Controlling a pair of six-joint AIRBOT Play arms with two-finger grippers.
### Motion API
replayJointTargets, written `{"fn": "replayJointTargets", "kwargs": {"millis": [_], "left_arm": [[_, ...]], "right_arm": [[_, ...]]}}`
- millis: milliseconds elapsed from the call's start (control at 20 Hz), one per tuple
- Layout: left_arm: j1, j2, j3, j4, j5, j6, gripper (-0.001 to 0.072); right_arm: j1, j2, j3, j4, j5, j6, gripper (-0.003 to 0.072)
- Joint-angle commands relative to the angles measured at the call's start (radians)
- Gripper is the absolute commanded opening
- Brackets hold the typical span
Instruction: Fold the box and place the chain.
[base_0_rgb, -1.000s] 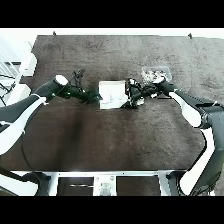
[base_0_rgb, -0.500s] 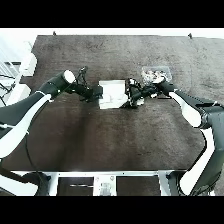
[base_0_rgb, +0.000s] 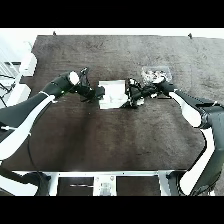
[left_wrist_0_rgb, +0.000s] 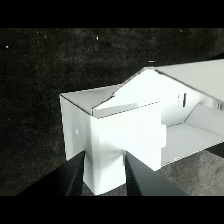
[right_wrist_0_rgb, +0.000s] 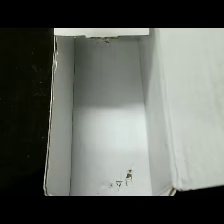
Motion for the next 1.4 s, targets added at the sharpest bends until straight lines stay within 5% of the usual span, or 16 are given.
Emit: {"fn": "replayJointTargets", "kwargs": {"millis": [0,350,450,1000,1350], "left_arm": [[-0.005,-0.001,0.011,0.034,0.002,-0.034,0.0315],[-0.019,-0.002,0.023,0.100,0.013,-0.103,0.0326],[-0.024,-0.005,0.023,0.095,0.019,-0.110,0.0436],[-0.087,-0.175,0.257,0.254,-0.186,-0.270,0.0433],[-0.092,-0.197,0.299,0.334,-0.245,-0.352,0.0424]], "right_arm": [[0.001,0.000,0.000,0.000,0.000,0.000,0.0554],[0.001,0.000,0.000,0.000,0.000,0.000,0.0554],[0.001,0.000,0.000,0.000,0.000,0.000,0.0554],[0.001,0.000,0.000,0.000,0.000,0.000,0.0554],[0.001,0.000,0.000,0.000,0.000,0.000,0.0554]]}}
